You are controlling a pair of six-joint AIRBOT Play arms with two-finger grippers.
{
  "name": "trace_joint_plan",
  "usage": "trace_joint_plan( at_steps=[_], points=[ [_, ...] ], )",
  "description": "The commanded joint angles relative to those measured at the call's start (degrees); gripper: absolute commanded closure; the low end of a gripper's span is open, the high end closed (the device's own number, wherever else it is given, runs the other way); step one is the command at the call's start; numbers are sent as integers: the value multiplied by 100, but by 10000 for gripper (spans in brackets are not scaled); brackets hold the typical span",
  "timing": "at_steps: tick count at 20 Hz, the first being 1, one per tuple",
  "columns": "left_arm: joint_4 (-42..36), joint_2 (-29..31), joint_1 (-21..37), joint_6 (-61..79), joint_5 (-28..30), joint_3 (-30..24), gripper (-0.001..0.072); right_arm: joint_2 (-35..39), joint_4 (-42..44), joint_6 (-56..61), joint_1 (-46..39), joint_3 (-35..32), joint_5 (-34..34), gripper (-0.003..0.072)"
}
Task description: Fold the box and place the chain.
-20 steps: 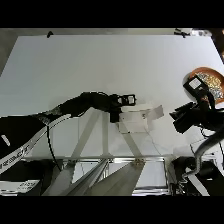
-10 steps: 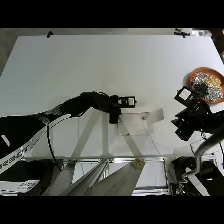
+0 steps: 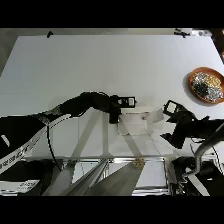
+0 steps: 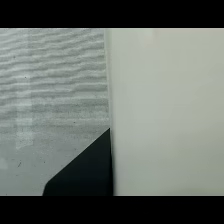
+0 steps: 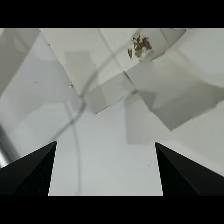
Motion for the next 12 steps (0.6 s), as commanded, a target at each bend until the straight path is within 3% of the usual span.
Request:
trace_joint_plan(
  at_steps=[1,5,12],
  points=[
    [0,-4,0,2,-20,-2,698,-26,155,-1602,31,-612,-986,-27],
    [0,-4,0,2,-20,-4,698,-221,131,-1840,505,-723,-1226,-26],
    [0,-4,0,2,-20,-2,698,-234,-122,-2293,1338,-1740,-2752,-24]
  ],
)
